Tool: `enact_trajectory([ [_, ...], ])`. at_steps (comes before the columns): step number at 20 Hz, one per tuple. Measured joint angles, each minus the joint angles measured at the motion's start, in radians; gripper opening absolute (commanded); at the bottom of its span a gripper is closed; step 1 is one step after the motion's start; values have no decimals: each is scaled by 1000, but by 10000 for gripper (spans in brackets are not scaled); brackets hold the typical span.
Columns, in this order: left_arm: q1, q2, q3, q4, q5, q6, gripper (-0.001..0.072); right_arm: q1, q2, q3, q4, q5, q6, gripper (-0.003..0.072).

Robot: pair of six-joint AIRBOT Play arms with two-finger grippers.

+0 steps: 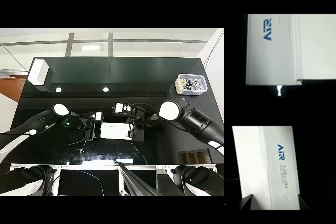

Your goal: Fold the box and place the chain.

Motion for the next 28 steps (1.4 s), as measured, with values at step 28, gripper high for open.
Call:
enact_trajectory([
  [28,0,0,0,0,2,0,397,49,7,-50,-117,-120,47,469],
])
